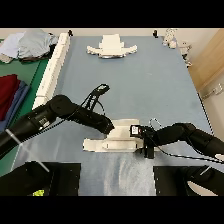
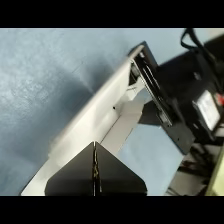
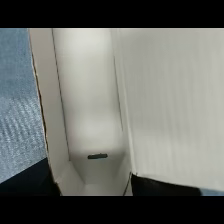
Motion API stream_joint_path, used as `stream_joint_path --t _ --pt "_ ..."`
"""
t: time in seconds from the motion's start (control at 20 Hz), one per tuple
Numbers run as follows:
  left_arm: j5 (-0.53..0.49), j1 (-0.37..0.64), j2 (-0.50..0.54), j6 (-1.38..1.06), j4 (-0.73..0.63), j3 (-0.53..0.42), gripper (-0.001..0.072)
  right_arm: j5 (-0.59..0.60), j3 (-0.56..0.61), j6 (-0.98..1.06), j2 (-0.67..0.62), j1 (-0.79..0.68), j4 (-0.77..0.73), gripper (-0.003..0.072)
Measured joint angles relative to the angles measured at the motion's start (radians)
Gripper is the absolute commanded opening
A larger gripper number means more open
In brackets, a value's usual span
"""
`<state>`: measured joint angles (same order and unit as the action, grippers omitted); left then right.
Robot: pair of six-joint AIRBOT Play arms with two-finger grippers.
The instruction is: Fold the box.
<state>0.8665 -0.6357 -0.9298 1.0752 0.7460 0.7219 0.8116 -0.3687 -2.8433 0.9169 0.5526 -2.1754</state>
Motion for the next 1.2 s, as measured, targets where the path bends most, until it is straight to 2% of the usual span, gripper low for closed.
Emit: stream_joint_path --t 0.15,0.2,0.25,0.3,0.5,0.7,0.9,1.1,1.15,1.2 --pt "0.005 -0.039 0.113 -0.053 0.085 -0.027 0.0016 0.0 0.0 0.0 0.0 0.0 0.0 0.0508" --pt "0.011 -0.045 0.145 -0.113 0.1 -0.048 0.0048 0.0 0.0 0.0 0.0 0.0 0.0 0.0508" --pt "0.02 -0.05 0.176 -0.199 0.11 -0.079 0.0401 0.0 0.0 0.0 0.0 0.0 0.0 0.0508" --pt "0.022 -0.052 0.203 -0.287 0.115 -0.112 0.0688 0.0 0.0 0.0 0.0 0.0 0.0 0.0508" --pt "-0.011 -0.036 0.263 -0.548 0.124 -0.239 0.0689 0.0 0.0 0.0 0.0 0.0 0.0 0.0508" --pt "-0.021 0.001 0.279 -0.707 0.126 -0.321 0.0689 0.0 0.0 0.0 0.0 0.0 -0.001 0.0508" --pt "-0.027 0.014 0.263 -0.771 0.124 -0.36 0.0688 0.0 0.0 0.0 0.0 0.0 -0.001 0.0508" --pt "-0.076 0.013 0.198 -0.832 0.076 -0.371 0.0687 0.0 0.0 0.0 0.0 0.0 -0.001 0.0508" --pt "-0.093 0.005 0.177 -0.86 0.049 -0.372 0.0638 0.0 0.0 0.0 0.0 0.0 -0.001 0.0508" --pt "-0.111 -0.006 0.159 -0.883 0.026 -0.373 0.0467 0.0 0.0 0.0 0.0 0.0 -0.001 0.0508"
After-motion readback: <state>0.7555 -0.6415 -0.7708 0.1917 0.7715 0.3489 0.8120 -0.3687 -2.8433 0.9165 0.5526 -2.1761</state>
